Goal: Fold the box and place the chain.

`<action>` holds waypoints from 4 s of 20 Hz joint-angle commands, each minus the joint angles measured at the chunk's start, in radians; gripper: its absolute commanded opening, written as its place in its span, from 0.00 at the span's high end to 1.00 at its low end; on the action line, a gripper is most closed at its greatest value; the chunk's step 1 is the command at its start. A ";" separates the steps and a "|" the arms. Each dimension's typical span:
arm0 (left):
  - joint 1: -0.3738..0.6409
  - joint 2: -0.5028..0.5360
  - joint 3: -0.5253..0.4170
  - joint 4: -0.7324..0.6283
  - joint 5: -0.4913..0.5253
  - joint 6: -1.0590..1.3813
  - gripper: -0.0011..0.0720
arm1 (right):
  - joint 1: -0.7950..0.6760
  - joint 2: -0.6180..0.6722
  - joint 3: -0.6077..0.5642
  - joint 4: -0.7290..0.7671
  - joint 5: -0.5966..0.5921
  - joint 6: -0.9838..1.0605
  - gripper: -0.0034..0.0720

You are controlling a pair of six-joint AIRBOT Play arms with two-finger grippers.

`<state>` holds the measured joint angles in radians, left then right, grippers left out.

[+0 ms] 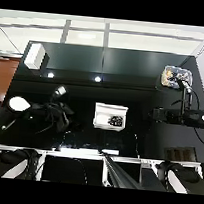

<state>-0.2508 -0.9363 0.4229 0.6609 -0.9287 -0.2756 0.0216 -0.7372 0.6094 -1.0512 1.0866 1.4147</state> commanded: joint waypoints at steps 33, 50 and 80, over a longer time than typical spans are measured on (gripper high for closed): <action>-0.254 -0.478 0.297 -0.110 0.118 0.471 0.01 | 0.000 0.000 -0.001 0.000 -0.019 0.045 0.47; -0.294 -0.478 0.297 -0.074 0.113 0.496 0.52 | 0.086 -0.122 0.002 0.228 -0.314 -0.022 0.01; -0.294 -0.478 0.297 -0.074 0.113 0.496 0.52 | 0.357 -0.307 0.065 0.317 -0.035 -1.150 0.01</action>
<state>-0.5442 -1.4139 0.7193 0.5865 -0.8158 0.2199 0.3763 -1.0451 0.6735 -0.7460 1.0103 0.2714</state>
